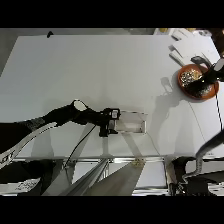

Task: Fold the box and place the chain.

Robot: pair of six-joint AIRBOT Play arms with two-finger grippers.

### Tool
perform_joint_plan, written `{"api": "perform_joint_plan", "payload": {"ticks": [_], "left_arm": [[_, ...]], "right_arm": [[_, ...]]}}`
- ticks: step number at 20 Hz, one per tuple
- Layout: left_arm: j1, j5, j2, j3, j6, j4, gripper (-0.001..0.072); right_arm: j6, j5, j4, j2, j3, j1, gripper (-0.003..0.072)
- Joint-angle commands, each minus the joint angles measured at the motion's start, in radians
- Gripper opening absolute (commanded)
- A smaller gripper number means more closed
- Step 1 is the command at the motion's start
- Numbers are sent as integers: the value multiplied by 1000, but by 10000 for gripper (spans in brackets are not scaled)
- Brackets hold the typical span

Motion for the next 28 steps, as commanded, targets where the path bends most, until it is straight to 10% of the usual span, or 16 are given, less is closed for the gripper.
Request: {"api": "perform_joint_plan", "payload": {"ticks": [1, 10, 16, 23, 28], "left_arm": [[0, 0, 1, 0, 0, 0, 271], [0, 0, 1, 0, 0, 0, 271], [0, 0, 1, 0, 0, 0, 271], [0, 0, 1, 0, 0, 0, 271], [0, 0, 1, 0, 0, 0, 271]], "right_arm": [[62, 45, 3, 125, 1, 0, 12], [156, 408, 429, 592, 0, 1, 13], [223, 582, 451, 774, -6, 146, 13], [318, 575, 469, 944, -193, 422, 13], [419, 347, 496, 995, -444, 649, 13]]}}
